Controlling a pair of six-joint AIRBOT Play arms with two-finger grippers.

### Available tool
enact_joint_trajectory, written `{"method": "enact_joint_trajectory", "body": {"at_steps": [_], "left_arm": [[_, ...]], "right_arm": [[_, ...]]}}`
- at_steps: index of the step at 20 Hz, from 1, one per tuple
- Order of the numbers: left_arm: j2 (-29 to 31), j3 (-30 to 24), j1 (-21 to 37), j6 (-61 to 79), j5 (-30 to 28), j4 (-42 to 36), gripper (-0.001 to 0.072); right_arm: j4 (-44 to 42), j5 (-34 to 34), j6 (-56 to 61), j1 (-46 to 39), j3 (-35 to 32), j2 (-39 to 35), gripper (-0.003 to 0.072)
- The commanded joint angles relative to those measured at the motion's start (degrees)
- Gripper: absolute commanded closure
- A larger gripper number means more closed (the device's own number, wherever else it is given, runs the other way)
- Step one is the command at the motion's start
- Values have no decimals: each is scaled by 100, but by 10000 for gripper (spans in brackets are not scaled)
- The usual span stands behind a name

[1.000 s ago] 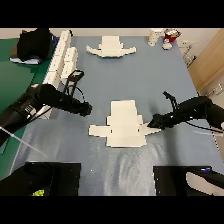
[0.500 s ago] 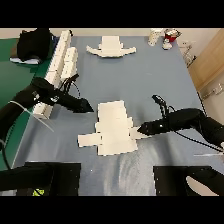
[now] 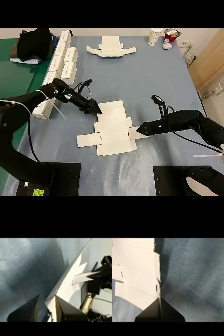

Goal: Fold the box.

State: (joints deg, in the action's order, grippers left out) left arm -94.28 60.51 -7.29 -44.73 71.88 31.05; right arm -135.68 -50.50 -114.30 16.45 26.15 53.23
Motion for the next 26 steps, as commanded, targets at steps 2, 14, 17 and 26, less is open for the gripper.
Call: {"method": "enact_joint_trajectory", "body": {"at_steps": [2, 14, 17, 26], "left_arm": [[-363, 391, -282, 527, 680, -50, 399], [-363, 520, -308, 1451, 1252, -46, 696], [-348, 579, -319, 2168, 1209, -120, 699], [870, 358, -861, 3757, -61, -120, 704]], "right_arm": [[24, 20, 7, 9, -4, -2, 685], [85, 151, 4, 9, -2, -2, 663], [852, 282, 52, -7, 87, -4, 315], [4699, 358, 2955, -9, 1255, -4, 242]]}}
